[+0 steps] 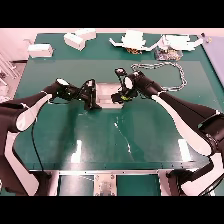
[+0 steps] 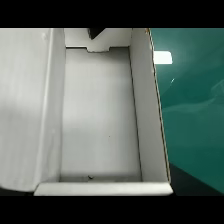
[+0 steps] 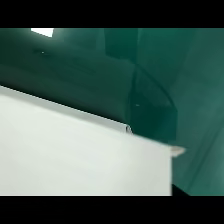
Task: Fold the box and place the chain.
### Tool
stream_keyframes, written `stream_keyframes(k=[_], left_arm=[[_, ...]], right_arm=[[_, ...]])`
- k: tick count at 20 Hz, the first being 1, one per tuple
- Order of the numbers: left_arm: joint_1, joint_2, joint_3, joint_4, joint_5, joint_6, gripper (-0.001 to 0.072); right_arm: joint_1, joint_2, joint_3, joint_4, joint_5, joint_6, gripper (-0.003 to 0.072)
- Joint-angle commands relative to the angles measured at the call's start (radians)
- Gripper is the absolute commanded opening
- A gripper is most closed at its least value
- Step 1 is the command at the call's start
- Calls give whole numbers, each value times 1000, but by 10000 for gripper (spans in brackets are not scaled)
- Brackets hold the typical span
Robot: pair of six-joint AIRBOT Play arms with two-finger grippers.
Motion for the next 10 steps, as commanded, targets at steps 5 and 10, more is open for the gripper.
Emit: stream_keyframes(k=[5, 10], left_arm=[[1, 0, 1, -1, 2, -1, 489], [1, 0, 1, -1, 2, -1, 490]], right_arm=[[1, -1, 3, -2, 14, 36, 166], [9, -1, 11, -4, 16, 35, 20]])
